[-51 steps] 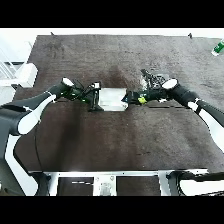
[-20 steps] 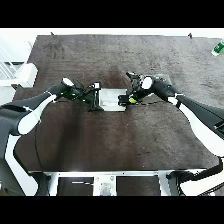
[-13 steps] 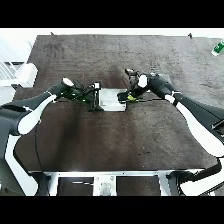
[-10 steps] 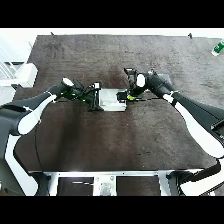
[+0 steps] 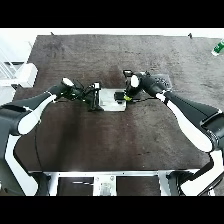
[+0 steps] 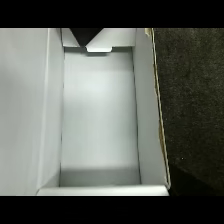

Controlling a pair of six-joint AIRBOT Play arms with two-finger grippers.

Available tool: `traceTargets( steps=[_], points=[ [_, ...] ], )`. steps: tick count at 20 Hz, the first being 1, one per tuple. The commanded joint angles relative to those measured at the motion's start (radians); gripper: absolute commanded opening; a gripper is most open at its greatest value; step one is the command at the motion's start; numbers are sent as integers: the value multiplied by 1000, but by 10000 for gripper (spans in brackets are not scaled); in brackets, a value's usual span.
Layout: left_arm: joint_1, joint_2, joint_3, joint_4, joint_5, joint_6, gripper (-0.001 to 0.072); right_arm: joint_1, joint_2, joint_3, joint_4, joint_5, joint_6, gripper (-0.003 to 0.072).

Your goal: Fold the box and place the chain.

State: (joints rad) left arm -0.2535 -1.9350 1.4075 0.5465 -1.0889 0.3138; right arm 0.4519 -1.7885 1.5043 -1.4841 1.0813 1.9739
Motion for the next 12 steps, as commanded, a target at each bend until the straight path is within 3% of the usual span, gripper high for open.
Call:
traceTargets(
  steps=[1,4,6,11,12],
  points=[
    [1,0,0,0,0,0,527,3,-29,35,-13,48,13,515],
    [1,0,0,0,0,0,527,2,-31,35,-79,87,82,514],
    [1,0,0,0,0,0,527,2,-31,38,-88,91,98,424],
    [1,0,0,0,0,0,527,16,-31,38,-88,90,129,363],
    [1,0,0,0,0,0,527,17,-31,38,-88,90,140,279]
  ],
)
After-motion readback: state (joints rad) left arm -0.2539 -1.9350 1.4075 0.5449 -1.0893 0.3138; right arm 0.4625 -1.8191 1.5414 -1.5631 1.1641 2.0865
